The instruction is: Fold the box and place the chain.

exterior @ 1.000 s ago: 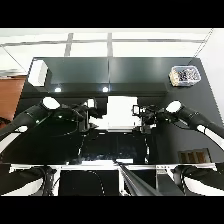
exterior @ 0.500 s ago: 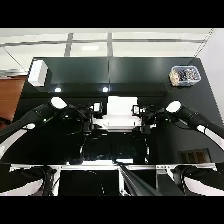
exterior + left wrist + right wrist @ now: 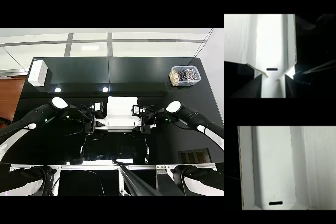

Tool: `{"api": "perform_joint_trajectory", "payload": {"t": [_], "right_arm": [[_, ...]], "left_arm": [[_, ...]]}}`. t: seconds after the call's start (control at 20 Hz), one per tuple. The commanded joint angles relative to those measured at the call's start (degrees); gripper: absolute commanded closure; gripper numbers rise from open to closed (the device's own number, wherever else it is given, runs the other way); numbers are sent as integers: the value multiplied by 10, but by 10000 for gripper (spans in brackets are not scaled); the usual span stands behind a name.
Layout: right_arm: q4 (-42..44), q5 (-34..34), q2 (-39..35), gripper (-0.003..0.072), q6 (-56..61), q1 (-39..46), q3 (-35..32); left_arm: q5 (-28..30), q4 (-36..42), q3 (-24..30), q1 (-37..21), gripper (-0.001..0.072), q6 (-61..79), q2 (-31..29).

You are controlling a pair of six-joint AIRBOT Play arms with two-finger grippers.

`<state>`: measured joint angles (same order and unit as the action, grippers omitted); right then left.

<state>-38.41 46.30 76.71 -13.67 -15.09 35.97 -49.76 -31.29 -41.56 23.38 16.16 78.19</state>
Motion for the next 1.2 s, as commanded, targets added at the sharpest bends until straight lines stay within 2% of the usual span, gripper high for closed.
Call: {"api": "perform_joint_trajectory", "payload": {"t": [0.0, 0.15, 0.4, 0.7, 0.75, 0.85, 0.9, 1.05, 1.15], "right_arm": [[0, 0, 0, 603, 0, 0, 0], [0, 0, 0, 603, 0, 0, 0], [0, 0, 0, 603, 0, 0, 0], [0, 0, 0, 603, 0, 0, 0], [0, 0, 0, 603, 0, 0, 0], [0, 0, 0, 603, 0, 0, 0], [0, 0, 0, 603, 0, 0, 0], [0, 0, 0, 603, 0, 0, 0], [0, 0, 0, 603, 0, 0, 0]], "left_arm": [[4, 7, -1, 7, 447, -1, 2], [25, 14, -1, 16, 445, -1, 11], [44, 70, -1, 33, 444, -1, 24], [43, 119, -1, 34, 446, -1, 35], [43, 119, -1, 34, 493, -1, 36], [43, 116, -2, 36, 662, -1, 36], [42, 112, -2, 39, 679, -1, 36], [45, 83, -2, 56, 676, -2, 35], [54, 79, -3, 59, 609, -11, 35]]}}
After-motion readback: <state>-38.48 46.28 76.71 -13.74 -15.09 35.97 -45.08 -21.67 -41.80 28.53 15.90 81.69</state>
